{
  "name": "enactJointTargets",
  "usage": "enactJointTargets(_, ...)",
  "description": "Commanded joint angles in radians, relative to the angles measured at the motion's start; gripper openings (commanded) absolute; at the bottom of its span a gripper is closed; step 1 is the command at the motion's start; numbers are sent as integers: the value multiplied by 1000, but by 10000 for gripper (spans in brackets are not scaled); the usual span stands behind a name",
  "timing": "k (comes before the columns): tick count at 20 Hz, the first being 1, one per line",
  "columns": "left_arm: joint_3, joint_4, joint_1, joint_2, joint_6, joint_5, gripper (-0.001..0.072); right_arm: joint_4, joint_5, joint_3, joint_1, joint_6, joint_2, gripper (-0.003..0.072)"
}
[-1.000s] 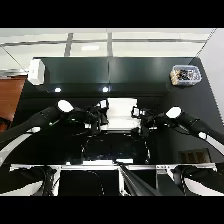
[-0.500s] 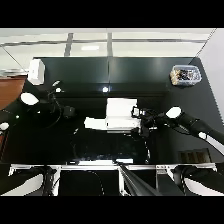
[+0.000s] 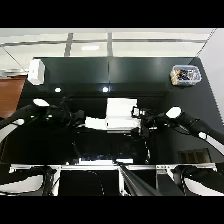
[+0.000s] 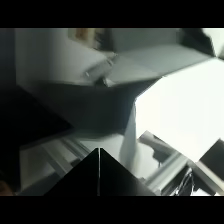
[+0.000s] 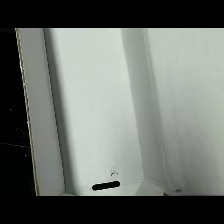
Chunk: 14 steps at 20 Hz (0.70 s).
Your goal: Fold the box and place the chain.
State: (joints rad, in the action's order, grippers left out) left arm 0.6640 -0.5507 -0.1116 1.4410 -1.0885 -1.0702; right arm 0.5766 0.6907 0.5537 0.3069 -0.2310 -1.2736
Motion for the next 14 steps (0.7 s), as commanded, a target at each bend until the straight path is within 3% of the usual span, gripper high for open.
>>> enactJointTargets(1, 57, 87, -111, 54, 152, -46, 25, 0, 0, 1, 1, 0, -1, 196)
enactJointTargets(4, 109, 96, -120, 58, 158, -65, 52, 0, 0, 1, 1, 0, 0, 197)
enactJointTargets(5, 124, 96, -115, 58, 158, -76, 227, 0, 0, 1, 1, 0, -1, 197)
enactJointTargets(6, 139, 98, -111, 58, 157, -90, 526, 0, 0, 1, 1, 0, -1, 197)
enactJointTargets(7, 151, 99, -111, 58, 153, -97, 684, 0, 0, 1, 1, 0, -1, 197)
enactJointTargets(12, 195, 88, -179, 58, 56, -101, 684, 0, 0, 1, 1, 0, 0, 197)
enactJointTargets(14, 221, 30, -218, 58, -13, -89, 534, 0, 0, 1, 1, 0, 0, 197)
